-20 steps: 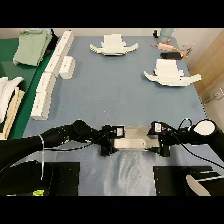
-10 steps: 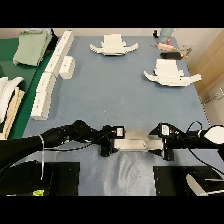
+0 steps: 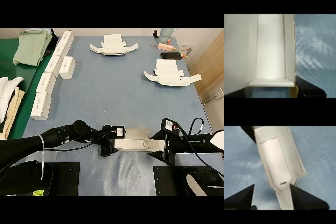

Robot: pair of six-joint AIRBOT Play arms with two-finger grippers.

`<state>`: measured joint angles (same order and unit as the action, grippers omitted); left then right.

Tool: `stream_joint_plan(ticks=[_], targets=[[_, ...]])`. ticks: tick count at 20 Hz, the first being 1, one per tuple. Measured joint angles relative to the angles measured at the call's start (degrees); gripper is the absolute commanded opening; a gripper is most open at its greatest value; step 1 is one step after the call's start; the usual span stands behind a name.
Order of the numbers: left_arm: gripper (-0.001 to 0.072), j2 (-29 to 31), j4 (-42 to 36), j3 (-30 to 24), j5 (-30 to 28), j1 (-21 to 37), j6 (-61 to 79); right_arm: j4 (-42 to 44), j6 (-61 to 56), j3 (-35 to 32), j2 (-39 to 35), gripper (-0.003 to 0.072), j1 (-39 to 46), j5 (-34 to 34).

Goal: Fold the box.

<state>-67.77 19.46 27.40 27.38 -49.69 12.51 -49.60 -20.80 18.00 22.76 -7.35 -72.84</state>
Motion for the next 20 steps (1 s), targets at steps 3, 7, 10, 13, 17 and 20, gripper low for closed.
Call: stream_joint_plan(ticks=[3, 7, 10, 13, 17, 20], targets=[[0.0525, 0.0, 0.0, 0.0, 0.0, 0.0, 0.0, 0.6, -7.2, 0.4, -0.2, 0.0707, 0.0, -0.1], [0.0525, 0.0, 0.0, 0.0, 0.1, 0.0, 0.1, 7.1, -16.3, 1.0, -0.3, 0.0706, -0.1, -0.1], [0.0525, 0.0, 0.0, 0.0, 0.1, 0.0, 0.1, 14.6, -21.3, 1.2, -0.3, 0.0706, -0.1, 1.9], [0.0525, 0.0, 0.0, 0.0, 0.1, 0.0, 0.1, 19.8, -30.5, 1.2, -0.3, 0.0692, -0.1, 4.3], [0.0525, 0.0, 0.0, 0.0, 0.2, 0.0, 0.1, 22.9, -39.0, 1.2, -0.3, 0.0381, -0.1, 5.1], [0.0525, 0.0, 0.0, 0.0, 0.2, 0.0, 0.1, 23.8, -43.0, 1.2, -0.2, 0.0378, -0.1, 5.9]])
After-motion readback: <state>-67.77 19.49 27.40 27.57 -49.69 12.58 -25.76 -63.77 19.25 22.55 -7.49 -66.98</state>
